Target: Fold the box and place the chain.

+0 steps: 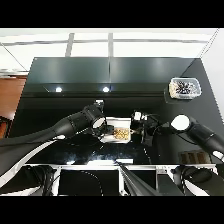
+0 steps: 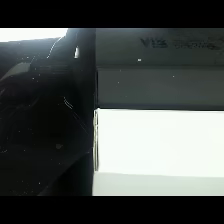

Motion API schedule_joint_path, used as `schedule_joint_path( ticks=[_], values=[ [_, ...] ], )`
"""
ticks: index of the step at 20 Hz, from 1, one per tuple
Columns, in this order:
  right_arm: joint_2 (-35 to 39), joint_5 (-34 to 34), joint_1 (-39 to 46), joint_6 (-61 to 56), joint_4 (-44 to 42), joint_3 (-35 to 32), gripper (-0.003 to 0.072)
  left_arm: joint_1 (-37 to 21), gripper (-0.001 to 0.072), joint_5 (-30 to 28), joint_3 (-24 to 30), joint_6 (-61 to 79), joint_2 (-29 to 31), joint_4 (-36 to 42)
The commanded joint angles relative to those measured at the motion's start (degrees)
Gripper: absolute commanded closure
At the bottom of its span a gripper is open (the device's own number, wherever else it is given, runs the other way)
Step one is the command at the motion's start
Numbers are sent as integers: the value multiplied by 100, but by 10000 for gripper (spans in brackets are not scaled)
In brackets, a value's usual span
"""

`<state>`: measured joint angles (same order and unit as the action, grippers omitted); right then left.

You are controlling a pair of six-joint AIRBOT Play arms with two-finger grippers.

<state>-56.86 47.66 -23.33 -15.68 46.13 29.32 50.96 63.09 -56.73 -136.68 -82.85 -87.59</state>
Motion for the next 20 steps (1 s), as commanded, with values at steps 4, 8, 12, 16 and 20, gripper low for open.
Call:
schedule_joint_path(
  ticks=[4,8,12,16,20],
  values=[
    [555,1543,201,-1609,-1274,595,678,0,678,-4,2,-4,0,0],
    [553,859,-144,-2170,-1440,595,289,0,678,-2,2,-4,-2,2],
    [577,1233,280,-2240,-817,673,306,0,678,0,2,-2,-2,0],
    [577,2291,1298,-2262,-623,758,310,2,678,-2,2,-2,-2,7],
    [577,2721,1910,-2269,-623,758,310,0,679,-46,0,-9,-2,4]
  ],
)
